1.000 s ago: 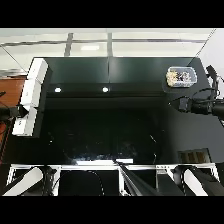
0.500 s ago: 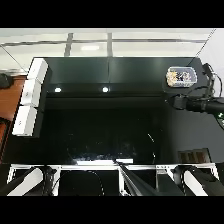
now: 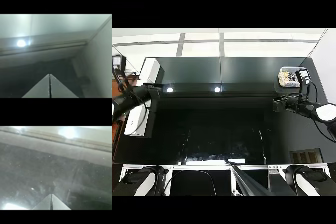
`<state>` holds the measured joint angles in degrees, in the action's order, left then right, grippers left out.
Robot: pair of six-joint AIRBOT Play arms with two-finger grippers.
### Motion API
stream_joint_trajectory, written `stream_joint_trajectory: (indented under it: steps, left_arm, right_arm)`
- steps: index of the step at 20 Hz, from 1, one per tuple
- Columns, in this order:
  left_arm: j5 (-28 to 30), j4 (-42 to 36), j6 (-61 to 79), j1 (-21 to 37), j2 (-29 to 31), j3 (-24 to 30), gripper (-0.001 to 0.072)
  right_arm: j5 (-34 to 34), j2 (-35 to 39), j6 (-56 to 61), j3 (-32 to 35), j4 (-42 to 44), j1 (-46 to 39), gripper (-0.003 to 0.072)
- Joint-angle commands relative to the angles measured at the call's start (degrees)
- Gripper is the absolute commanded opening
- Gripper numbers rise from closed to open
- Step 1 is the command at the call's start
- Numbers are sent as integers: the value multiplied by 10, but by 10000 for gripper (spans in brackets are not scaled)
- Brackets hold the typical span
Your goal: Fold the box and place the chain.
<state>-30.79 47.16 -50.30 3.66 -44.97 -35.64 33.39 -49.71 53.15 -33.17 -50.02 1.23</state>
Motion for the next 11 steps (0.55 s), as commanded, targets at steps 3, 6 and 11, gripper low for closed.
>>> stream_joint_trajectory:
  steps: [3,6,11]
  left_arm:
    - [63,8,4,-27,28,70,25]
    - [63,8,4,-27,21,70,25]
    - [63,8,4,-27,21,70,25]
  right_arm:
    - [-24,0,0,5,-10,6,11]
    - [-24,0,0,5,-10,6,11]
    - [-24,0,0,5,-10,6,11]
